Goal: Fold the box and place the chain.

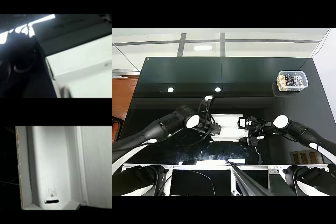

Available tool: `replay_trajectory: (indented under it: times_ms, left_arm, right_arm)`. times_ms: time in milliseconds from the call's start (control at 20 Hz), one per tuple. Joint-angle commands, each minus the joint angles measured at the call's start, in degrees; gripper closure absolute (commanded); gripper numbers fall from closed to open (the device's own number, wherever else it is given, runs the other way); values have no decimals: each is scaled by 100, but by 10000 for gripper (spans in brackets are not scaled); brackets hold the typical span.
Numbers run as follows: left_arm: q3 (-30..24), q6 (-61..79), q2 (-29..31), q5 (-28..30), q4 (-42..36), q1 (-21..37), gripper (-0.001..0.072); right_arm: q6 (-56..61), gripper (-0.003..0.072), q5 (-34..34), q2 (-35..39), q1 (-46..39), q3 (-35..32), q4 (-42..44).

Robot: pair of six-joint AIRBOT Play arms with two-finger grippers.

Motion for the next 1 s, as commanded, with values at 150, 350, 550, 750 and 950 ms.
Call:
replay_trajectory:
  times_ms: [150,350,550,750,950]
  left_arm:
    - [551,-1473,-354,-802,575,-468,384]
    - [551,-2083,-398,-748,649,-540,384]
    - [551,-2330,-566,-579,326,-540,384]
    - [553,-2282,-715,-525,214,-540,511]
    - [553,-2277,-715,-472,210,-538,684]
  right_arm:
    - [-2,211,-4,-4,0,0,-114]
    - [-2,211,-4,-4,0,-2,-111]
    - [-2,211,0,-4,0,0,-109]
    - [0,211,2,-4,0,0,-107]
    - [0,211,0,-4,0,0,-107]
